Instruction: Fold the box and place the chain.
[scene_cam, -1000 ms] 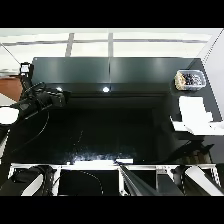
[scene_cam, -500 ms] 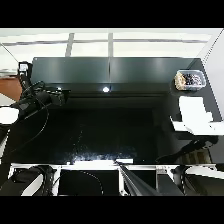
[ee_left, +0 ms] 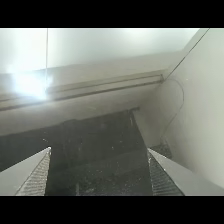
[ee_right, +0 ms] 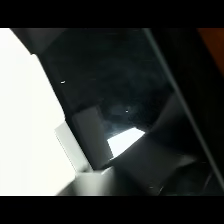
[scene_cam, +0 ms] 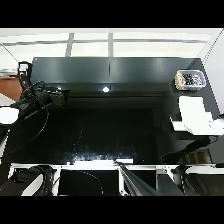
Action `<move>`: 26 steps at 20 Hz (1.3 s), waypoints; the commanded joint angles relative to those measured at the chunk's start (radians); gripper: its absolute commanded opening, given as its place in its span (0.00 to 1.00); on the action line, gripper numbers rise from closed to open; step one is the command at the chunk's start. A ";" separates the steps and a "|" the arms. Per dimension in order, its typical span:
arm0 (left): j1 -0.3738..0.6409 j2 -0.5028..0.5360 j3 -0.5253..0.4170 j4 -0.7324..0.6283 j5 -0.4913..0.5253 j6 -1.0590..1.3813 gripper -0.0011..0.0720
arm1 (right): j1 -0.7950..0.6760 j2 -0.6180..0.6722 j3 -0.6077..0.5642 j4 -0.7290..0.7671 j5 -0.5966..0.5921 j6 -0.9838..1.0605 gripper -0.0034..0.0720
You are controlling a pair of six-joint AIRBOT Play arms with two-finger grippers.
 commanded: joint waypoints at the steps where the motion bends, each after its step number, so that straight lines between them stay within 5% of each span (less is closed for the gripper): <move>1: 0.001 -0.001 0.000 0.000 0.000 0.000 0.99 | 0.000 -0.008 0.031 0.026 0.087 -0.021 0.10; 8: 0.001 -0.001 0.000 -0.008 -0.007 0.000 0.99 | 0.038 0.045 0.036 0.135 0.229 0.109 0.10; 20: 0.000 -0.001 0.000 -0.008 -0.019 0.000 0.98 | 0.502 0.448 -0.423 0.333 -0.123 0.267 0.10; 26: 0.000 -0.004 0.000 -0.008 -0.083 -0.001 0.98 | 0.881 0.536 -0.494 0.403 -0.296 0.312 0.10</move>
